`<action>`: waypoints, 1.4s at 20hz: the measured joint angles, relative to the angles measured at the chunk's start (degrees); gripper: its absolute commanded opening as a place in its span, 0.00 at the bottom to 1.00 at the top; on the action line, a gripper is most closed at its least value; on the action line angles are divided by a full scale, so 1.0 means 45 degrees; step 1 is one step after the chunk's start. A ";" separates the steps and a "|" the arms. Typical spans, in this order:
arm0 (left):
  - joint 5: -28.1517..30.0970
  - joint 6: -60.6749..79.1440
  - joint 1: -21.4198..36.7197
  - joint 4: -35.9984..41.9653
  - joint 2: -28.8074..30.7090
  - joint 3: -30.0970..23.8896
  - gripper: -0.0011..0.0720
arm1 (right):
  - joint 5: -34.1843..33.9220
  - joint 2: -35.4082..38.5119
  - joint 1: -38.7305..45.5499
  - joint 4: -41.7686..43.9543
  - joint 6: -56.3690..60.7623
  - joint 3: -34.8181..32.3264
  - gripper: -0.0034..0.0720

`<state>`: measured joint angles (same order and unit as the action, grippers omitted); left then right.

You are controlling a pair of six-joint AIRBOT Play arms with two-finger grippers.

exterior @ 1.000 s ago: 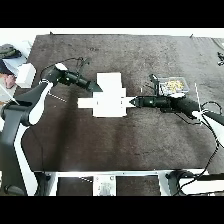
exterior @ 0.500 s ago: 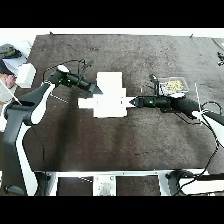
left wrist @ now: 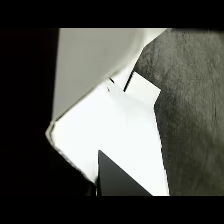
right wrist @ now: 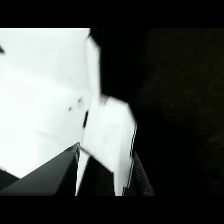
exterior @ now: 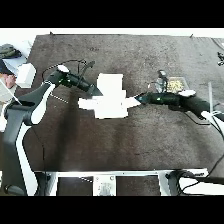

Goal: Fold the box and place the chain.

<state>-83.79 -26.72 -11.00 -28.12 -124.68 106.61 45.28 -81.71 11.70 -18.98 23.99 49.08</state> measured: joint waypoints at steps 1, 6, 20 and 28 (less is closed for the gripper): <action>-0.0049 0.0670 0.0000 0.0005 0.0000 -0.0005 0.03 | -0.0015 0.0301 0.0306 -0.0078 0.0000 -0.0005 0.54; -0.0155 0.4575 0.0233 0.0306 0.0068 -0.0044 0.02 | -0.0015 0.1443 0.1268 -0.0151 0.0005 -0.0005 0.54; 0.1642 0.9394 0.0627 0.1010 0.0602 -0.1321 0.02 | -0.0058 0.1627 0.0811 -0.0359 0.0005 -0.0010 0.54; 0.2749 1.1040 0.0704 0.1316 0.0646 -0.2550 0.02 | -0.0748 0.0937 -0.0321 -0.0359 -0.0690 -0.0010 0.54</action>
